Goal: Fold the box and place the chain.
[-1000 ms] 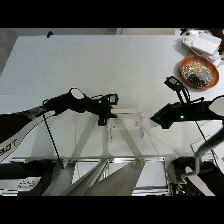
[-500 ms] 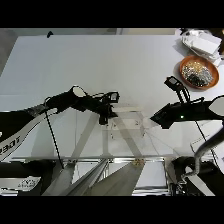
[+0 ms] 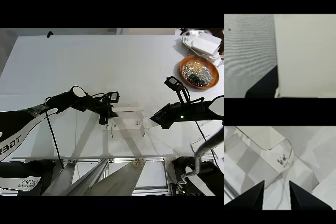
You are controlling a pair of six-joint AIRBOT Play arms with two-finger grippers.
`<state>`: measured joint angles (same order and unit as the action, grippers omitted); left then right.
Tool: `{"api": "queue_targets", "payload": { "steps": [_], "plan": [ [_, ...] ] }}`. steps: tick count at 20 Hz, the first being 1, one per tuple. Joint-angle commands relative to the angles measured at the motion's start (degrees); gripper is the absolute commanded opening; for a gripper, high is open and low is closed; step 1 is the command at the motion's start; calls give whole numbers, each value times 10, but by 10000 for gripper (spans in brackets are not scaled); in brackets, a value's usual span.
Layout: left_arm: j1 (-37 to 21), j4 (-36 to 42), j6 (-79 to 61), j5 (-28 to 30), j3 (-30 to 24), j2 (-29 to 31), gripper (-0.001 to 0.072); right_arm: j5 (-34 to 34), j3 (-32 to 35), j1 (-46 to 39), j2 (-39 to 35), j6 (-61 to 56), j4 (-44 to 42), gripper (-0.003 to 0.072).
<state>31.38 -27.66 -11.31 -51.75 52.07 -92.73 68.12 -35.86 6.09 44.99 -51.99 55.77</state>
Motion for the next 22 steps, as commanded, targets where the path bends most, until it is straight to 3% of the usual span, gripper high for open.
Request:
{"api": "queue_targets", "payload": {
  "steps": [1,14,18,22],
  "plan": [
    [0,-3,0,1,0,0,7,0,0,0,0,0,0,338],
    [0,-5,0,0,3,0,4,0,0,0,0,0,0,338],
    [0,-60,36,-13,31,0,3,0,0,0,0,0,0,338],
    [2,-66,38,-9,33,0,5,0,0,0,0,0,0,338]
  ]
}}
